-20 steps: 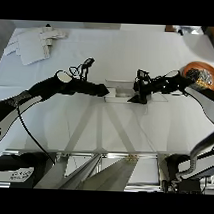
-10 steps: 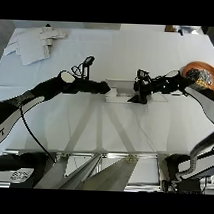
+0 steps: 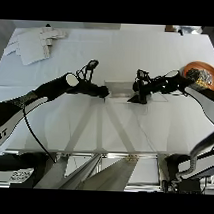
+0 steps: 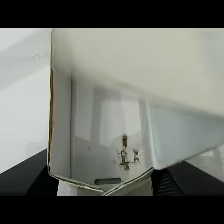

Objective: Fold the box and place the chain.

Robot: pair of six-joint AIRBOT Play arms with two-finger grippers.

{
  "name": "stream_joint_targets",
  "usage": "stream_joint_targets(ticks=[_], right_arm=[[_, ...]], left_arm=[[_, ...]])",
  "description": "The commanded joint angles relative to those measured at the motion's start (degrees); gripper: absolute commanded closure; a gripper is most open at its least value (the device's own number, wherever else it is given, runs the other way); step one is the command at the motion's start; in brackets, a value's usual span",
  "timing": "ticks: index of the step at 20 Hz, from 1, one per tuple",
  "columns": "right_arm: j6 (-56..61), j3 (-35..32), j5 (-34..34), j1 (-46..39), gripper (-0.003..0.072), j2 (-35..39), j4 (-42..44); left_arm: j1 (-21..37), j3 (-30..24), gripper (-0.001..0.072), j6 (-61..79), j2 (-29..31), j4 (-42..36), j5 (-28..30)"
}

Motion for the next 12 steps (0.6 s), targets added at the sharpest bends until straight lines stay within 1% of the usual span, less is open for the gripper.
stream_joint_targets(ticks=[1,3,5,7,8,9,10,11,12], right_arm=[[0.02,0.04,-0.02,-0.02,0.0171,-0.02,-0.13],[0.02,0.04,-0.02,-0.02,0.0171,-0.02,-0.13],[0.02,0.04,-0.02,-0.02,0.0171,-0.02,-0.13],[0.02,0.04,-0.02,-0.02,0.0171,-0.02,-0.13],[0.02,0.04,-0.02,-0.02,0.0171,-0.02,-0.13],[0.02,0.04,-0.02,-0.02,0.0171,-0.02,-0.13],[0.02,0.04,-0.02,-0.02,0.0171,-0.02,-0.13],[0.02,0.04,0.0,-0.02,0.0171,-0.02,-0.13],[0.02,0.04,0.0,-0.02,0.0171,-0.02,-0.15]], left_arm=[[-0.04,2.6,0.0365,-1.33,0.02,1.57,-0.15],[-0.04,5.38,0.0365,-1.84,0.02,1.57,-1.31],[0.02,7.85,0.0365,-4.09,0.0,2.58,-5.05],[0.02,10.49,0.0365,-11.04,-0.35,11.15,-11.23],[0.02,12.15,0.0364,-15.52,-0.85,16.92,-16.06],[0.02,13.6,0.036,-19.23,-1.51,20.9,-20.41],[0.11,14.97,0.0356,-22.69,-2.21,23.56,-24.11],[0.31,16.02,0.0354,-24.7,-2.84,24.06,-25.97],[0.33,16.81,0.0354,-26.4,-3.37,23.47,-26.25]])
